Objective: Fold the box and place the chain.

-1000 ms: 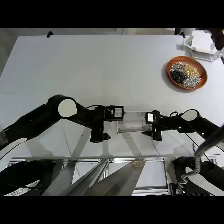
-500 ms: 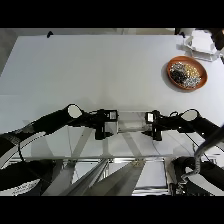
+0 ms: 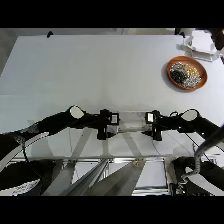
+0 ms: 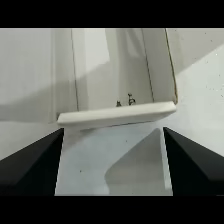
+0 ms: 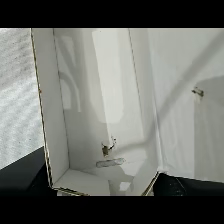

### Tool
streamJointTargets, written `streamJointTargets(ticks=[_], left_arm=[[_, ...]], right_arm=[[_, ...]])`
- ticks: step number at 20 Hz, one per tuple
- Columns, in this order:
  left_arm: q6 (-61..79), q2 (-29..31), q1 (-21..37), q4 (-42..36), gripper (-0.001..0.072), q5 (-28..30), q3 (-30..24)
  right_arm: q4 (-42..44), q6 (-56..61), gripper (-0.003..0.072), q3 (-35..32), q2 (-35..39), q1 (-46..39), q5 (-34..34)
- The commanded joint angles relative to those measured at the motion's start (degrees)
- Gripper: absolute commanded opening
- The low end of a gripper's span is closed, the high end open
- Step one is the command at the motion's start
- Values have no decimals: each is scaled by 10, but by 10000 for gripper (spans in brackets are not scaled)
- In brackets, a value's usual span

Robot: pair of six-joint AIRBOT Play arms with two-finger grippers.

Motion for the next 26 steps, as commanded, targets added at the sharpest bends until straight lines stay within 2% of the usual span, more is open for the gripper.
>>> streamJointTargets(ticks=[1,10,16,26], left_arm=[[10,-1,-12,-19,715,11,0],[18,-27,-31,-48,714,27,0],[87,-32,-38,-138,704,34,0],[85,-39,-38,-143,692,51,1]], right_arm=[[0,0,320,0,0,0,0],[0,0,320,0,0,0,0],[0,0,320,0,0,0,0],[0,0,320,0,0,0,0]])
